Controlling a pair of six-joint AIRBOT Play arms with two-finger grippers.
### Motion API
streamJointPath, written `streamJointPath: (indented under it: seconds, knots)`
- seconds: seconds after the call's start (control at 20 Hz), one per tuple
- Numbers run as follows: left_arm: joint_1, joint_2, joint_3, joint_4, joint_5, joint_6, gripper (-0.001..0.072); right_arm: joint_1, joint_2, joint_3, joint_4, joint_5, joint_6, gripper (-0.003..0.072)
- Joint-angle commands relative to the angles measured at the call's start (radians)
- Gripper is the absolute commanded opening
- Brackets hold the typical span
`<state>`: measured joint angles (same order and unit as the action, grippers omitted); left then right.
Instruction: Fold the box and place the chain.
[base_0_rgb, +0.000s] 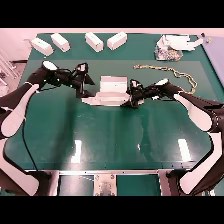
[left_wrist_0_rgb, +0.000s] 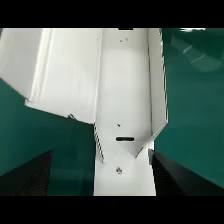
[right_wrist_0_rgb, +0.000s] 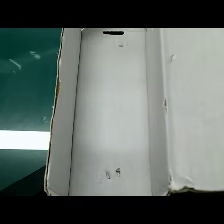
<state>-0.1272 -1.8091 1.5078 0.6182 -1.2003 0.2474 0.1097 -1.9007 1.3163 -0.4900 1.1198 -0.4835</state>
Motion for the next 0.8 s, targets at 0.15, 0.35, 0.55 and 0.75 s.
streamJointPath:
  seconds: [0.15,0.35,0.55,0.75]
  knots:
    - [-0.018,0.000,-0.069,0.033,0.043,-0.037,0.0704,0.001,0.000,0.000,0.000,0.000,0.000,0.0564]
    - [-0.045,-0.030,-0.071,0.030,0.046,-0.037,0.0704,0.001,0.000,0.000,0.001,0.000,0.000,0.0564]
    - [-0.055,-0.042,-0.071,0.029,0.094,-0.037,0.0703,0.001,0.000,0.000,0.000,0.000,0.000,0.0564]
    - [-0.055,-0.042,-0.071,0.017,0.087,-0.037,0.0518,0.001,0.000,0.000,0.001,0.000,0.000,0.0564]
